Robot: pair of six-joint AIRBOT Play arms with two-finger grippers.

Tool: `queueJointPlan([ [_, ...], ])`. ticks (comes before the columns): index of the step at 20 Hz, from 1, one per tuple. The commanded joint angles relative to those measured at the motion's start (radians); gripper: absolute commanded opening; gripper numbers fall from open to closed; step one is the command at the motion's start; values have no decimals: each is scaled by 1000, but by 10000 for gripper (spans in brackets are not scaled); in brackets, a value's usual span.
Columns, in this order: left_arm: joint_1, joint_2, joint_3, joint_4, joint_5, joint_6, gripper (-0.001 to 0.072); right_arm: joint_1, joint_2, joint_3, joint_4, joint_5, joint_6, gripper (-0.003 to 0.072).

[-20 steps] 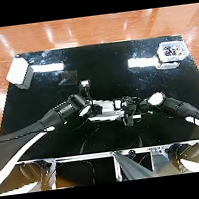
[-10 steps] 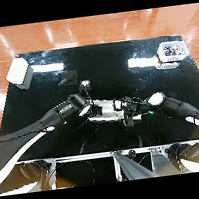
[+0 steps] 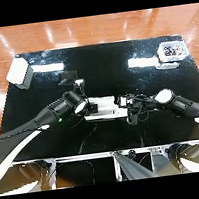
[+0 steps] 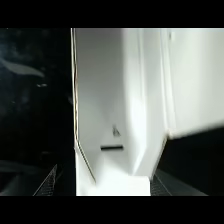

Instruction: Fold the box and place the chain.

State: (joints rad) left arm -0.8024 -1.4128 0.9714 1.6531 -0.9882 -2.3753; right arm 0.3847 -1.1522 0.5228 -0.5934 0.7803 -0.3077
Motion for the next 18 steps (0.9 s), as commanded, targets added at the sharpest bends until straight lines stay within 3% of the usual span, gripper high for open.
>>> queueJointPlan([
  [1, 8, 5, -2, 11, -28, -28, 19, -53, 11, 1, -30, 4, -105, 712],
  [6, 13, 4, -2, 11, 27, -41, 20, -48, 6, 0, -1, 2, -153, 711],
  [11, 11, 2, -26, 11, 42, -40, 19, -48, -3, 1, 133, -29, -293, 711],
  [18, 12, 2, -26, 16, 45, -28, 19, -6, -35, 1, 134, -33, -292, 695],
])
